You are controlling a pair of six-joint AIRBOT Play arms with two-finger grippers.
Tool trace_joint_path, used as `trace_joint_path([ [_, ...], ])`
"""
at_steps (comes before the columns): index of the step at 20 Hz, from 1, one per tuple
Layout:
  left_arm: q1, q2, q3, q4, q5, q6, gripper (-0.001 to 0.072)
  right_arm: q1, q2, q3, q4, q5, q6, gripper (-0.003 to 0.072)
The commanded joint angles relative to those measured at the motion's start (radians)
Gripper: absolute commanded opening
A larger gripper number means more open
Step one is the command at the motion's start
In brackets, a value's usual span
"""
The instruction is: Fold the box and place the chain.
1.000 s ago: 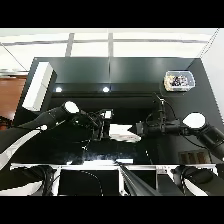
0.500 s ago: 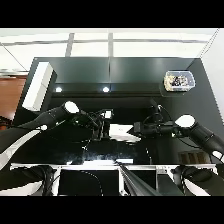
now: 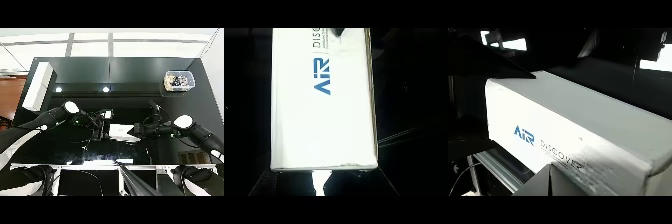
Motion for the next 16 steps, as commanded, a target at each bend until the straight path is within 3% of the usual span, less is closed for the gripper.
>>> trace_joint_path([
  [1, 0.0, 0.0, 0.0, 0.0, -0.001, 0.002, 0.0425, 0.002, -0.001, 0.0, -0.009, -0.018, 0.0, 0.0007],
  [10, 0.0, 0.0, 0.0, 0.0, -0.002, 0.002, 0.0425, 0.051, -0.007, 0.003, -0.031, -0.053, 0.0, 0.0007],
  [16, 0.008, 0.011, 0.0, 0.0, -0.002, 0.002, 0.0425, -0.091, 0.056, 0.097, -0.031, 0.235, -0.084, 0.0007],
])
